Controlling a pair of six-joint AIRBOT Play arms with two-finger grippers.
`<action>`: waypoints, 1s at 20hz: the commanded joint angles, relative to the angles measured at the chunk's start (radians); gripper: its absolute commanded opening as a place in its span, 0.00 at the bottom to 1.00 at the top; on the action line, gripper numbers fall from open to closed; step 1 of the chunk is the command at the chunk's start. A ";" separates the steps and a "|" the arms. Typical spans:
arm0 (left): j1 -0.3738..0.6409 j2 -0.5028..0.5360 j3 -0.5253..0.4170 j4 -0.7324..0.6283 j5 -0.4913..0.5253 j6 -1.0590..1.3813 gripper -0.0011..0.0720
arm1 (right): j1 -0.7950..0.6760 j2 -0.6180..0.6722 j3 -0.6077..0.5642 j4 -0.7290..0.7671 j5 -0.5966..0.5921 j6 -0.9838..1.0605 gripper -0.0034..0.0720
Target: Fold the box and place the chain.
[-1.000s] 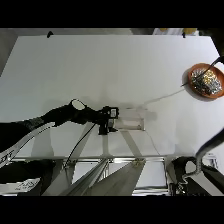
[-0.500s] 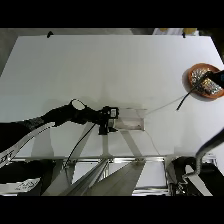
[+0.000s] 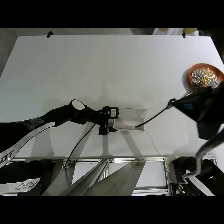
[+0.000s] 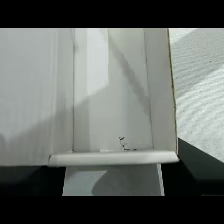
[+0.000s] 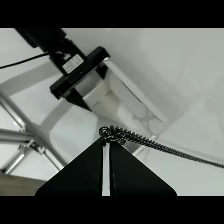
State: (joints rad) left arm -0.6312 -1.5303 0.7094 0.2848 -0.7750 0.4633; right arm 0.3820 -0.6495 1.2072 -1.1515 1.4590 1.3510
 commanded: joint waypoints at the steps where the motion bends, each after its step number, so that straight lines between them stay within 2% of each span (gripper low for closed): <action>1: 0.000 0.000 0.000 0.000 0.000 0.000 0.30 | 0.085 0.002 -0.151 0.000 -0.156 0.006 0.07; 7: 0.000 0.000 0.000 0.000 0.000 0.000 0.30 | 0.140 0.001 -0.412 0.000 -0.403 0.000 0.07; 10: 0.000 0.000 0.000 0.000 0.000 0.000 0.30 | 0.187 -0.014 -0.497 0.000 -0.468 -0.017 0.07; 13: 0.000 0.000 0.000 0.000 0.000 0.000 0.30 | 0.230 -0.065 -0.546 0.000 -0.501 -0.016 0.07; 17: 0.000 0.000 0.000 0.000 0.000 0.000 0.30 | 0.244 -0.176 -0.556 0.001 -0.508 -0.016 0.07; 18: 0.000 0.000 0.000 0.000 0.000 0.000 0.30 | 0.244 -0.198 -0.556 0.002 -0.507 -0.016 0.10; 20: 0.000 0.000 0.000 0.000 0.000 0.000 0.30 | 0.244 -0.213 -0.555 0.009 -0.502 -0.011 0.23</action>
State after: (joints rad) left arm -0.6312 -1.5303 0.7094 0.2844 -0.7753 0.4633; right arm 0.6201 -0.8200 0.6586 -1.1481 0.9615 1.3361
